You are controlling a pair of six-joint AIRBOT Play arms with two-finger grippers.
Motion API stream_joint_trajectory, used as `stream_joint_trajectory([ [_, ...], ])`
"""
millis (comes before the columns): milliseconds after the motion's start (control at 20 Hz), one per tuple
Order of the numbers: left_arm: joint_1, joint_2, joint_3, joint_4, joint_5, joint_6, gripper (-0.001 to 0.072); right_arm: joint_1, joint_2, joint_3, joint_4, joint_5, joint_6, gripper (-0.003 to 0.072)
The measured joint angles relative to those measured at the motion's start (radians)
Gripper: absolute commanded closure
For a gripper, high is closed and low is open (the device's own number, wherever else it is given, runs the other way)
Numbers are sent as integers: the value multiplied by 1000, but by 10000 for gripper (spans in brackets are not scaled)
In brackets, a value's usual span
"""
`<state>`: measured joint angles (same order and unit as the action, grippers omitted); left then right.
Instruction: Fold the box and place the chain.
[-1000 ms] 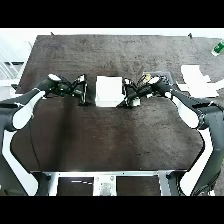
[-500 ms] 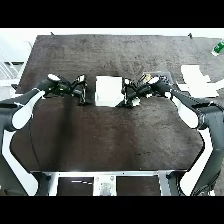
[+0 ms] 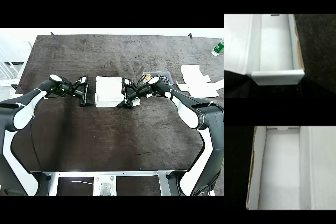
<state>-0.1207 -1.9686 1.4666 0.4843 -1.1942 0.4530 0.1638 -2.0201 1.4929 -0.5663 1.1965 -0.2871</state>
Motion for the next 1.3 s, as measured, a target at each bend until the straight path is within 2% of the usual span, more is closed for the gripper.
stream_joint_trajectory([
  [400,-31,-14,0,-13,42,0,-10,0,0,0,1,-1,2,263],
  [1300,-35,-29,1,-17,77,-49,10,0,0,0,2,-3,3,263],
])
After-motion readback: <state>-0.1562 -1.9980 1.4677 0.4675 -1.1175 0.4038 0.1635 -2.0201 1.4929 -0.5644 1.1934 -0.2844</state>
